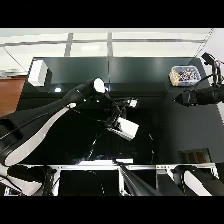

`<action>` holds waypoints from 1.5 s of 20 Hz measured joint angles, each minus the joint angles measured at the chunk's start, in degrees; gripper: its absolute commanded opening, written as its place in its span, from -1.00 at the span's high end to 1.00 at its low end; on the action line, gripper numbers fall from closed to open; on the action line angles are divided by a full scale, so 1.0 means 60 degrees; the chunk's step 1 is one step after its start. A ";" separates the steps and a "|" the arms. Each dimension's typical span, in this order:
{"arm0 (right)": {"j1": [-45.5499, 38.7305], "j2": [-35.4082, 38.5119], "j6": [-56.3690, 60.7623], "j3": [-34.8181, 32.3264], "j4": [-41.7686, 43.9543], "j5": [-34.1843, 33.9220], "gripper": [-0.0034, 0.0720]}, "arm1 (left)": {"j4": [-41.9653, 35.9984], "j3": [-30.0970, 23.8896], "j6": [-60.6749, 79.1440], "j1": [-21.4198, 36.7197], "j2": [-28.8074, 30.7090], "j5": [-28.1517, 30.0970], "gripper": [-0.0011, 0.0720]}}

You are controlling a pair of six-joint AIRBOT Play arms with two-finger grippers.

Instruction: Fold the box and place the chain.

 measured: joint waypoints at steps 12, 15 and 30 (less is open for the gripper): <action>-0.0004 0.0000 0.0000 0.0000 0.0000 -0.0011 0.88 | 0.0455 -0.0007 0.0186 -0.0106 0.0007 0.0011 -0.96; -0.0004 0.0000 0.0004 0.0000 0.0000 -0.0011 0.88 | 0.0437 -0.0004 0.0215 -0.0084 0.0011 0.0127 -0.96; 0.0000 0.0000 0.0004 0.0000 -0.0146 0.0080 0.88 | 0.1461 -0.0240 -0.0714 0.0667 0.1905 0.0324 -0.96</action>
